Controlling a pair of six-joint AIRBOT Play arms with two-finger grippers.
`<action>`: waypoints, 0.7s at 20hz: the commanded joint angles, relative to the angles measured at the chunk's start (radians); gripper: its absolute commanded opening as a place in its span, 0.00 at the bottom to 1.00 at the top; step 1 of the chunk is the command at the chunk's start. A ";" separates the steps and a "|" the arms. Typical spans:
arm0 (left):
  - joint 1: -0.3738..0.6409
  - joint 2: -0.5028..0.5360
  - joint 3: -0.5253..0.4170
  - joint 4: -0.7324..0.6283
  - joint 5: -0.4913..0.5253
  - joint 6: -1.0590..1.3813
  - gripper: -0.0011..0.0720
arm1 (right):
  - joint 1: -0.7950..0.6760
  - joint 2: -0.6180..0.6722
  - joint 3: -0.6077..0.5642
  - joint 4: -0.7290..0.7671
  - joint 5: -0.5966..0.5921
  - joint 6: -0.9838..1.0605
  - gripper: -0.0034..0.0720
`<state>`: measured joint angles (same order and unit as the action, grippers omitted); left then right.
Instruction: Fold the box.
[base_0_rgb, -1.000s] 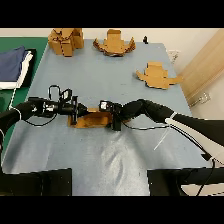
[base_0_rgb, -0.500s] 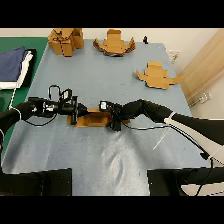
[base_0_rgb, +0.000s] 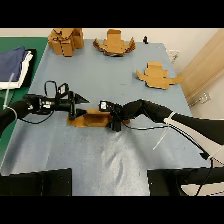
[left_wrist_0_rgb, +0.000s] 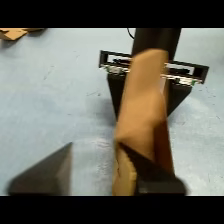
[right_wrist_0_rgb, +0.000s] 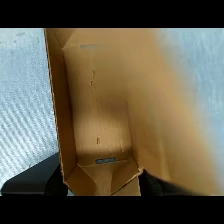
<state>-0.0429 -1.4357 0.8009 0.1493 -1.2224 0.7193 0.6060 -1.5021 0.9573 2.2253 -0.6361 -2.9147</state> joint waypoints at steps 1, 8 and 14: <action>0.069 0.105 0.007 0.170 -0.011 -0.166 0.04 | 0.000 -0.001 -0.001 0.001 -0.029 0.009 0.65; -0.156 0.371 -0.129 0.349 -0.095 -0.603 0.03 | 0.000 -0.001 -0.001 0.005 -0.034 0.009 0.65; -0.546 0.359 -0.111 0.349 0.663 -0.794 0.03 | 0.000 -0.001 -0.001 0.007 -0.035 0.010 0.65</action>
<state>-0.4427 -1.0725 0.6830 0.4881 -0.9730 -0.0006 0.6060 -1.5021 0.9569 2.2299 -0.6712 -2.9063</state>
